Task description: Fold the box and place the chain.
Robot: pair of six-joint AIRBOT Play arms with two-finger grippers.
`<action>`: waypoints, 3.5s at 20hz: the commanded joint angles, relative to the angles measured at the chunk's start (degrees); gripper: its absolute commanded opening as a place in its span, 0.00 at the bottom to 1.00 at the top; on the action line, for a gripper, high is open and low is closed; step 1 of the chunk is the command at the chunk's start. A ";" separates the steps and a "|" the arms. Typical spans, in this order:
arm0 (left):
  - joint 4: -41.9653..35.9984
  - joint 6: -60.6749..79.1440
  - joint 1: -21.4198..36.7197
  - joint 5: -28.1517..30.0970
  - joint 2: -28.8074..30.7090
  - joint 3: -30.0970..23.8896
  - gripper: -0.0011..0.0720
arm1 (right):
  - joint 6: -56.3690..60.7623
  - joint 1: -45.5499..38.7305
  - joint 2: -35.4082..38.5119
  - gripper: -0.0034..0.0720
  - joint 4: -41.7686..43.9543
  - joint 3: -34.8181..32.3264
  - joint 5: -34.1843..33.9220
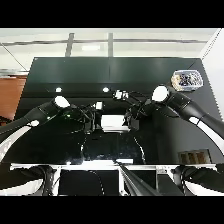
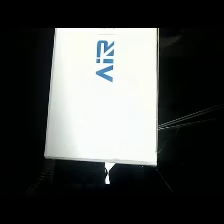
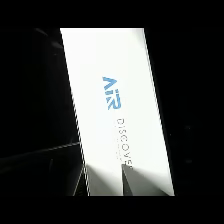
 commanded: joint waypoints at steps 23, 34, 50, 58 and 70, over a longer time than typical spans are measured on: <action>-0.02 0.00 0.00 0.04 -0.02 0.02 0.47 | 26.86 -6.86 0.02 0.07 25.75 -16.24 -12.46; 0.48 -0.04 0.11 0.04 0.39 0.46 0.69 | 33.90 -24.85 22.75 0.07 -0.48 -5.97 1.38; 5.75 -15.21 -13.88 0.98 -2.43 16.96 1.00 | 35.69 -31.98 24.76 0.07 -3.61 -6.01 0.04; 7.78 -20.22 -13.60 -5.51 -6.99 20.57 1.00 | 35.67 -31.98 24.74 0.07 -3.65 -6.01 -0.04; 10.43 -20.11 -14.34 -5.79 -7.06 20.55 1.00 | 35.69 -31.98 24.74 0.07 -3.65 -6.01 -0.17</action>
